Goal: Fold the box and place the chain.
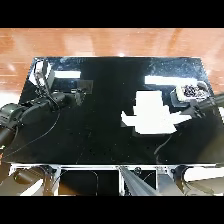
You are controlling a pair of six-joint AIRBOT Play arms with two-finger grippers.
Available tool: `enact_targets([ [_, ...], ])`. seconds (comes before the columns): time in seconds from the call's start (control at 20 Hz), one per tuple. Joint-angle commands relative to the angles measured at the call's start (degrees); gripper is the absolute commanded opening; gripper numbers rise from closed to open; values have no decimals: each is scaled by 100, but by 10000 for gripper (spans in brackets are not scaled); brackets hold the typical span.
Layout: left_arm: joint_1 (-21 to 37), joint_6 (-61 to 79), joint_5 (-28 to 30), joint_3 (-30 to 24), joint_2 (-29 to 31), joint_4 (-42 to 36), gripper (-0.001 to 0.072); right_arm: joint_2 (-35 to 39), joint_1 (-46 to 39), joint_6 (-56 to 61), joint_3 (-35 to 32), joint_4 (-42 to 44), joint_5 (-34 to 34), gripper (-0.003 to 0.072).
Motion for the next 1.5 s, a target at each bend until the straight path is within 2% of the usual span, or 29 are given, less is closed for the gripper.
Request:
enact_targets([
  [0.0, -2, 4, -212, 0, -4, 15, 607, 385, 938, -192, -39, 601, -557, 39],
  [0.15, -2, 4, -319, 0, -4, 20, 607, 1268, 1720, -271, -459, 597, -1679, 39],
  [0.35, -2, 4, 66, 0, -155, 4, 607, 2850, 2459, -269, -1757, 494, -3130, 39],
  [0.5, 79, -221, 688, 0, -555, -7, 605, 3987, 2782, -269, -2789, 501, -3399, 39],
  [0.65, 201, -192, 1014, 0, -1062, -461, 605, 4776, 3029, -184, -3410, 498, -3392, 39],
  [0.75, 225, 450, 1126, 17, -1386, -1003, 604, 4988, 3064, -7, -3554, 505, -3335, 39],
  [0.9, 627, 1628, 2356, 313, -2208, -1917, 599, 4999, 3064, 9, -3554, 503, -3187, 39],
  [1.15, 1231, 5167, 3449, 732, -3392, -4857, 599, 4999, 3062, 13, -3554, 520, -2962, 39],
  [1.25, 1228, 5689, 3716, 1058, -3834, -5121, 599, 4999, 3064, 15, -3554, 522, -2905, 39],
  [1.45, 1025, 6070, 4155, 1825, -4645, -5090, 599, 4999, 3062, 15, -3554, 525, -2905, 39],
])
